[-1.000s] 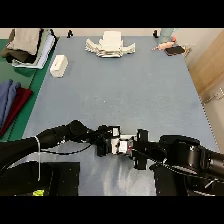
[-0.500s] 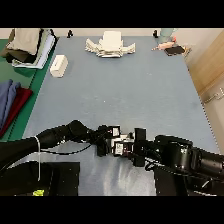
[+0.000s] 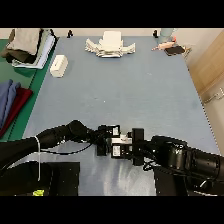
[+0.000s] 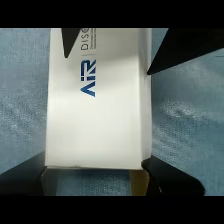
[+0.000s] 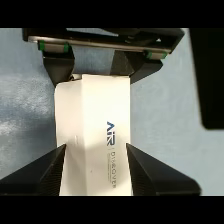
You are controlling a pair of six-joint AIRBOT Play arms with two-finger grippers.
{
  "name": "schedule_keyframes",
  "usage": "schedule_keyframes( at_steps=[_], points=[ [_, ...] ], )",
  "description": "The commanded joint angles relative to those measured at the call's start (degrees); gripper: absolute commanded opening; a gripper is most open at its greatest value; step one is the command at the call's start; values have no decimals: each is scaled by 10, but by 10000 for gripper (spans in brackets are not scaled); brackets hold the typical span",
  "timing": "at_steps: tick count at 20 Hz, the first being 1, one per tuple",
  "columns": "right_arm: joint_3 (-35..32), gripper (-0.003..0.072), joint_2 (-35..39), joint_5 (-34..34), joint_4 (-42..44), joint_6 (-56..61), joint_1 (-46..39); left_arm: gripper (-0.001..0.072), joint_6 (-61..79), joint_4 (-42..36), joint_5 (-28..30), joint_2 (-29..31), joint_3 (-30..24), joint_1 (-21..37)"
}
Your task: Fold the box.
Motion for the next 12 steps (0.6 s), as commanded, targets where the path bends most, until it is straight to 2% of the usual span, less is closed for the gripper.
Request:
schedule_keyframes(
  at_steps=[1, 12],
  points=[
    [0, 582, 1, 1, -36, -1, 0, 520, 1, 1, -2, 0, 0, 0],
    [0, 580, 38, -8, -38, -1, 1, 520, 2, 1, -2, 0, 0, 0]
  ],
)
